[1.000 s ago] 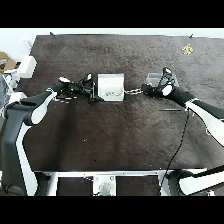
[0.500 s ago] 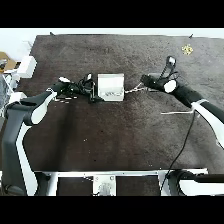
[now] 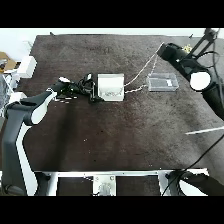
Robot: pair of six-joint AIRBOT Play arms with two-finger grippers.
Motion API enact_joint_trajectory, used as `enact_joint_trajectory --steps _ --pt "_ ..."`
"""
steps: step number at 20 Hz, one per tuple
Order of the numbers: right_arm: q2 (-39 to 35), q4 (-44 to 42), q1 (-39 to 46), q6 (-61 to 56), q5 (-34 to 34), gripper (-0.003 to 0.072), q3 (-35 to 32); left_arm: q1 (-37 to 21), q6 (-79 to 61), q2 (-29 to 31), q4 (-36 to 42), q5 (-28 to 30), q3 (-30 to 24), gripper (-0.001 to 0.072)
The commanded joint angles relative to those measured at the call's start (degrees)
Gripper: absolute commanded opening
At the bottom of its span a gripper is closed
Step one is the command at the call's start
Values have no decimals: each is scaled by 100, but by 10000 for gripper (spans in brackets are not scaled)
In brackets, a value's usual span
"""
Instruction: Fold the box and place the chain.
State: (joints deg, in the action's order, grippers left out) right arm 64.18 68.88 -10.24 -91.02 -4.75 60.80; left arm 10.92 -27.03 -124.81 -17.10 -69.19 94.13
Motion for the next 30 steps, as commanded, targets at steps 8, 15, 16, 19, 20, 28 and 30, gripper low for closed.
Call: enact_joint_trajectory --steps 8,15,16,19,20,28,30 --pt "-203 291 -1416 146 688 0 4 -2 0 -2 0 0 2 357" --pt "946 289 -2166 138 638 1 2 -4 -2 -2 0 0 2 357" --pt "1165 284 -2203 120 533 1 2 -2 -2 -2 0 0 2 358" --pt "1543 295 -2098 127 -13 174 2 -4 0 -2 0 0 2 358" --pt "1547 295 -1976 127 -254 173 2 -2 -2 -2 0 0 2 358" --pt "1722 289 -85 -26 -1746 174 15 -2 -2 -2 0 -2 2 358" --pt "2059 245 205 -79 -1917 173 179 -4 0 -2 0 -2 2 358"
